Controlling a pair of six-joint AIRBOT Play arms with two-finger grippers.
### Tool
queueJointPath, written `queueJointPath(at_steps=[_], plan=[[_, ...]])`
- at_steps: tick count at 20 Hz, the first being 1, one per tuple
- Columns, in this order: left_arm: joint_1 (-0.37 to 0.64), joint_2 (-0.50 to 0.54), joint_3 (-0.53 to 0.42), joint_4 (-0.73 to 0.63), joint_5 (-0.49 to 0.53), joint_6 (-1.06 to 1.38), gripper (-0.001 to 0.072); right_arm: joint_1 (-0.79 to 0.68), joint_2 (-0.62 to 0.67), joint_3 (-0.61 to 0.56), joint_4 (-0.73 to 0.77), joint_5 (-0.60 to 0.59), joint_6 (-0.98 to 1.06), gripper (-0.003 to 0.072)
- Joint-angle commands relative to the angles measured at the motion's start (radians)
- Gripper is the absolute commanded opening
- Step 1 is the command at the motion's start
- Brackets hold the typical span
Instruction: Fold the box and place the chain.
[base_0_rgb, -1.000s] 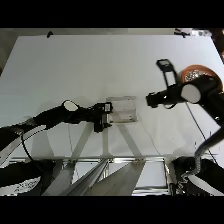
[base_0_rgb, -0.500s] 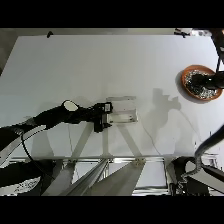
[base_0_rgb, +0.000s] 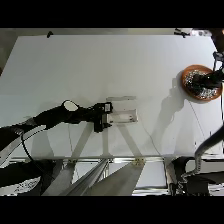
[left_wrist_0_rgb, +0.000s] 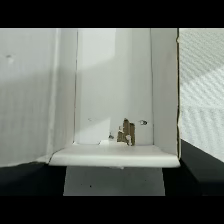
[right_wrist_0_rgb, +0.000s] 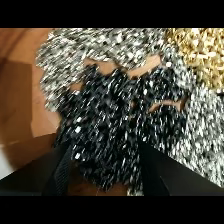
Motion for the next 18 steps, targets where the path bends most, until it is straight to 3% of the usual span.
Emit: queueJointPath(at_steps=[1, 5, 10, 18], plan=[[0.000, 0.001, 0.000, 0.000, 0.000, 0.000, 0.0152, -0.003, -0.066, 0.028, -0.025, 0.003, 0.039, 0.0460], [0.000, 0.001, 0.000, 0.001, 0.000, 0.000, 0.0152, -0.002, -0.100, 0.028, -0.024, 0.057, 0.039, 0.0450], [0.000, 0.001, 0.000, 0.000, 0.000, 0.000, 0.0152, -0.002, -0.109, 0.028, -0.016, 0.135, 0.038, 0.0028], [0.000, 0.001, 0.000, 0.000, 0.000, 0.000, 0.0152, -0.002, 0.012, 0.039, -0.013, 0.140, 0.034, 0.0011]])
